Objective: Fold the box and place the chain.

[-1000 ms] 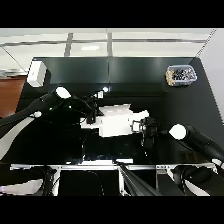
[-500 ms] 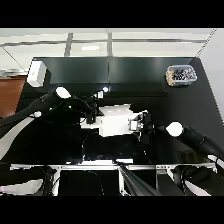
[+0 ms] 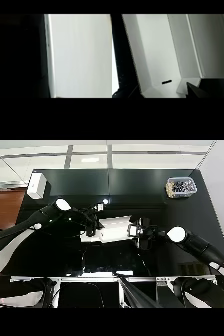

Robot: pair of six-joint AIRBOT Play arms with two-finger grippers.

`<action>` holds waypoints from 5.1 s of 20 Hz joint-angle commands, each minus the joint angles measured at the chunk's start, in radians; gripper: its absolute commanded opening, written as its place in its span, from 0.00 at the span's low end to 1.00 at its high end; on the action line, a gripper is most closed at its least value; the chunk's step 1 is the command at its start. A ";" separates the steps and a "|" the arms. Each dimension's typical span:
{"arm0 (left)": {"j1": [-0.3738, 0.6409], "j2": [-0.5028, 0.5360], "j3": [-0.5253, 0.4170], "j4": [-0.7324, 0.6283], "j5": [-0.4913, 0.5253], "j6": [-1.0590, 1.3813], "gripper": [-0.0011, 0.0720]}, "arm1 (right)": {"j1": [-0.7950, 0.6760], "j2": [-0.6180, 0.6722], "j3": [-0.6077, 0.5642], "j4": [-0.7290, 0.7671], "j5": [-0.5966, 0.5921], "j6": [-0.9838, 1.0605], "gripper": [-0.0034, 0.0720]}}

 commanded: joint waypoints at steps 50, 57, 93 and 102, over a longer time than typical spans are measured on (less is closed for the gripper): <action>0.000 0.001 0.001 0.026 -0.048 0.001 0.05 | -0.079 -0.275 0.077 0.173 0.156 -0.217 0.97; 0.000 -0.008 0.001 0.026 -0.049 0.001 0.05 | -0.060 -0.280 0.080 0.169 0.133 -0.217 0.97; 0.084 0.183 0.033 0.379 -0.221 -0.532 0.14 | -0.053 -0.284 0.085 0.151 0.134 -0.205 0.53; 0.051 0.149 -0.066 -0.344 -0.140 -0.424 0.05 | -0.053 -0.284 0.085 0.151 0.134 -0.205 0.53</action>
